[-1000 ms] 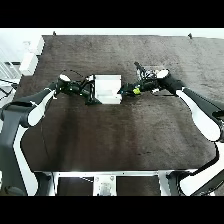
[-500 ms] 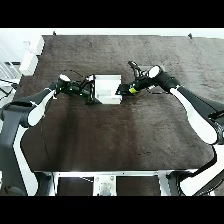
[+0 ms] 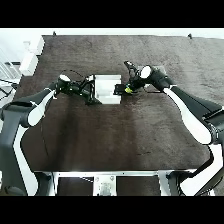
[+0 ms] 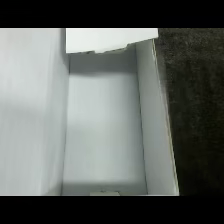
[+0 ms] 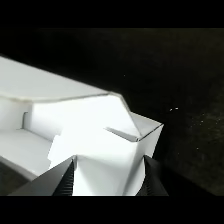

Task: Fold the box and place the chain.

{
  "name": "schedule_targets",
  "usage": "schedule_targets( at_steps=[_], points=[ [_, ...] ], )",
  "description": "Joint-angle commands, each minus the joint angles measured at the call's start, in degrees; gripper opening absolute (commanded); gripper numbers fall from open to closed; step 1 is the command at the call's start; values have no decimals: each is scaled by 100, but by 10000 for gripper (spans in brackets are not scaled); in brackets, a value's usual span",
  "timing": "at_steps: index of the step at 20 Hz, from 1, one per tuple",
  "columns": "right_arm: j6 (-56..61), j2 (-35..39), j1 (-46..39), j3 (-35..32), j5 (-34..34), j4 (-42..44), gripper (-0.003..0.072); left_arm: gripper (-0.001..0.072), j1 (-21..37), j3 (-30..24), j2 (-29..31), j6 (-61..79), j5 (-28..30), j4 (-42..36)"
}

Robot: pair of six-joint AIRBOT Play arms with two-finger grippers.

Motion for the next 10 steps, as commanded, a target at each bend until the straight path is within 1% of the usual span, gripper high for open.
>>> schedule_targets(
  at_steps=[1, 5, 7, 8, 10],
  points=[
    [570, -129, 109, 66, 155, -525, 484, 395, -2, 0, 4, 0, -13, -4],
    [719, -219, 114, 155, 162, -581, 484, 395, -2, 0, 2, 0, -17, -4],
    [778, -219, 133, 304, 238, -634, 477, 395, -2, 0, 2, 0, -15, -4],
    [885, -219, 157, 385, 317, -815, 477, 395, -2, 0, 4, 0, -15, -4],
    [1167, -219, 238, 573, 684, -1257, 477, 395, -2, 0, 2, 0, -15, -4]
  ],
)
